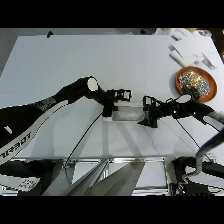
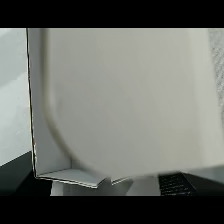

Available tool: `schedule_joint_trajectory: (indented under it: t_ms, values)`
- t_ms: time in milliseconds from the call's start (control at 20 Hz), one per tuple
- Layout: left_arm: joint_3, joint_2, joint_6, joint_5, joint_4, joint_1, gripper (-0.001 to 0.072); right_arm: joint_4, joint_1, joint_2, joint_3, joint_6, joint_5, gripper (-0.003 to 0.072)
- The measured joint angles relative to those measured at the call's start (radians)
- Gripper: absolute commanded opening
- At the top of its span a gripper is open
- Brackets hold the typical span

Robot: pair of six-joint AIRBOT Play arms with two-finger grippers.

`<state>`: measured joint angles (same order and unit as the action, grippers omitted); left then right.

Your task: Fold the box and place the chain.

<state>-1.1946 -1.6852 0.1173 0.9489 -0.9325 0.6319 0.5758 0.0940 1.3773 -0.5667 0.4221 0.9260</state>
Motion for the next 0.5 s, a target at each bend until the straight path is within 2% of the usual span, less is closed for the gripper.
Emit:
schedule_joint_trajectory:
  t_ms: [100,150,250,450,500]
  values:
    - [0.0,0.0,0.0,0.0,0.0,0.0,0.0011,-0.014,0.0,0.0,0.0,0.01,-0.002,0.0515]
    - [0.0,0.0,0.0,0.0,0.0,0.0,0.0011,-0.017,0.0,0.0,0.0,0.013,-0.005,0.0513]
    - [0.0,0.0,0.0,0.0,0.0,0.0,0.0011,-0.022,0.0,0.0,0.0,0.017,-0.006,0.0455]
    - [0.0,0.0,0.0,-0.001,0.0,0.0,0.0011,-0.027,0.0,0.0,0.0,0.022,-0.008,0.0463]
    - [0.0,0.0,0.0,-0.001,0.0,0.0,0.0011,-0.027,0.0,0.0,0.0,0.024,-0.008,0.0498]
